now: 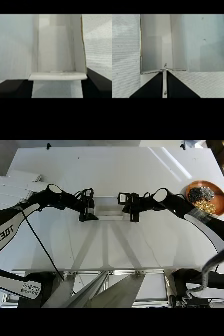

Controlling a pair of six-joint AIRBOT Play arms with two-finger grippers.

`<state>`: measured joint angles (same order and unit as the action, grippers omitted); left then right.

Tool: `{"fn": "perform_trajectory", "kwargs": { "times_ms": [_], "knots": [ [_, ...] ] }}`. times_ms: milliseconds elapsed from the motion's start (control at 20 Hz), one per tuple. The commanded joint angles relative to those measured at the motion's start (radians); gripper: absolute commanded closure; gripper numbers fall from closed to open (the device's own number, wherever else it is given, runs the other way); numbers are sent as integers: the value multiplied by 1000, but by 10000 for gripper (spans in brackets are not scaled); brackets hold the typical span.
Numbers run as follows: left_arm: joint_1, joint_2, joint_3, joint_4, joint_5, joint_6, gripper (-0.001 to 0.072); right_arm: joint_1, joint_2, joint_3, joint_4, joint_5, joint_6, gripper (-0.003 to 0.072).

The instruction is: Fold the box and place the chain.

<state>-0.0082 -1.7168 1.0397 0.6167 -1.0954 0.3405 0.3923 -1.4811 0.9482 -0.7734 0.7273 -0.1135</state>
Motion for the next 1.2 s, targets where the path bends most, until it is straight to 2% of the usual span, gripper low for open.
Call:
{"fn": "perform_trajectory", "kwargs": {
  "times_ms": [0,50,500,650,750,800,850,1000,1150],
  "knots": [
    [0,0,0,0,0,-1,536,1,-1,0,5,16,-1,533],
    [0,0,0,0,0,-1,536,1,-1,0,16,14,-1,432],
    [0,0,0,0,0,-1,536,23,-60,0,101,-35,0,429],
    [0,0,0,0,0,-1,536,45,-81,0,101,-43,0,344],
    [0,0,0,0,0,-1,536,45,-82,0,101,-45,0,342],
    [0,0,0,0,0,-1,536,43,-82,0,101,-47,0,273],
    [0,0,0,0,0,-1,536,44,-82,0,101,-51,0,243],
    [0,0,0,0,0,-1,536,44,-82,0,101,-66,4,261],
    [0,0,0,0,0,-1,536,44,-81,0,101,-65,12,413]
  ]
}}
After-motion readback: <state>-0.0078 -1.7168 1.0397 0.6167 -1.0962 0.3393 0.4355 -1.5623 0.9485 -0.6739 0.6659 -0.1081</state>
